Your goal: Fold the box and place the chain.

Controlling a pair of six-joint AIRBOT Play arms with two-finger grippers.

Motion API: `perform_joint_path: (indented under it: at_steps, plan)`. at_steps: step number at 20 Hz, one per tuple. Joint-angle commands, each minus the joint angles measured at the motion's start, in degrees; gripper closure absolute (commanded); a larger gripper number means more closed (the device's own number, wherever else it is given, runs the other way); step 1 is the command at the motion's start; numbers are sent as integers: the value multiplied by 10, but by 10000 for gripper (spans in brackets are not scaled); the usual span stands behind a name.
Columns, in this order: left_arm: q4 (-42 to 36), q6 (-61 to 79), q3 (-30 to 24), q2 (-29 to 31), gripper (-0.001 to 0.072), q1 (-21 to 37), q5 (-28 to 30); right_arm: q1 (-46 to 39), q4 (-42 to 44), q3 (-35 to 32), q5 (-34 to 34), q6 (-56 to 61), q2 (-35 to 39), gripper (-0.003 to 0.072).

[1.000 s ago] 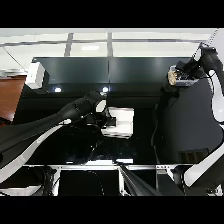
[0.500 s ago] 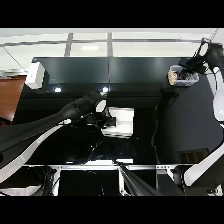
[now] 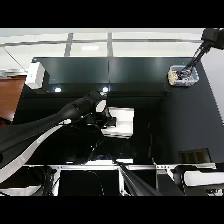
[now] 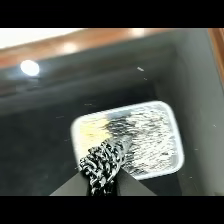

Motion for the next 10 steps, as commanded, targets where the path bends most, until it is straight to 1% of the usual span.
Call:
perform_joint_path:
  at_steps: [1, 4, 6, 8, 10]
  plan:
    - [0, 0, 0, 0, 686, 0, -1, 21, 61, -53, 11, -45, 120, 675]
    - [0, 0, 0, 0, 686, 0, 0, 54, 105, -112, 47, -63, 220, 675]
    - [0, 0, 0, 0, 686, 0, 0, 86, 129, -148, 105, -64, 273, 674]
    - [0, 0, 0, 0, 686, 0, 0, 121, 213, -200, 163, -66, 310, 673]
    - [0, 0, 0, 0, 686, 0, 0, 166, 289, -261, 183, -67, 330, 673]
